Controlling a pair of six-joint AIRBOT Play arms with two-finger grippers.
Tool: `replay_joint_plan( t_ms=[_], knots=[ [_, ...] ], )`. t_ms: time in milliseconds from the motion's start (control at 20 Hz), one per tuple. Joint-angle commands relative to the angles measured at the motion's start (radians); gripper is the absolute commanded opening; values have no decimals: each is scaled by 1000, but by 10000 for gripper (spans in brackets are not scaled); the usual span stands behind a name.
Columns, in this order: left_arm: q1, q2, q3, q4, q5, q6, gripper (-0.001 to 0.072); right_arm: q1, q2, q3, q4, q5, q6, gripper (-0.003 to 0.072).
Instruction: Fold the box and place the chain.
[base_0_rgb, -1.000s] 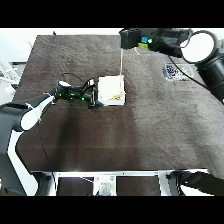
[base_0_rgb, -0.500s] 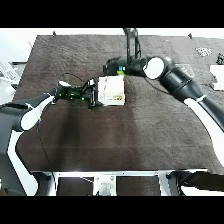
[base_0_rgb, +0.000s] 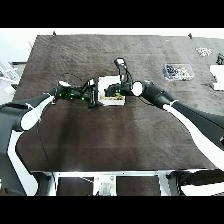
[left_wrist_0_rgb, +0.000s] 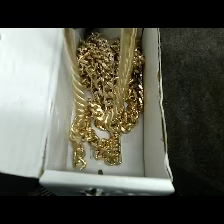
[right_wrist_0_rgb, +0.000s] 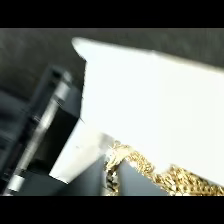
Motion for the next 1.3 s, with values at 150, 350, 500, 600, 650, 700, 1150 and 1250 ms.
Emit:
replay_joint_plan(
  t_ms=[150,350,500,600,650,700,1150,1250],
  knots=[
    [1,0,0,0,-6,0,468,-39,36,-1,-64,93,-32,601],
    [1,0,0,0,-7,0,467,-118,241,12,-168,90,-140,550],
    [1,0,0,0,-6,0,468,-279,311,22,-48,105,-349,179],
    [1,0,0,0,-7,0,468,-387,297,35,200,173,-614,98],
    [1,0,0,0,-7,0,468,-433,280,39,322,212,-759,89],
    [1,0,0,0,-7,0,467,-484,250,48,442,261,-881,74],
    [1,0,0,0,-7,0,468,-596,-220,341,731,611,-1154,65],
    [1,0,0,0,-7,0,468,-569,-296,414,731,620,-1154,66]
  ],
)
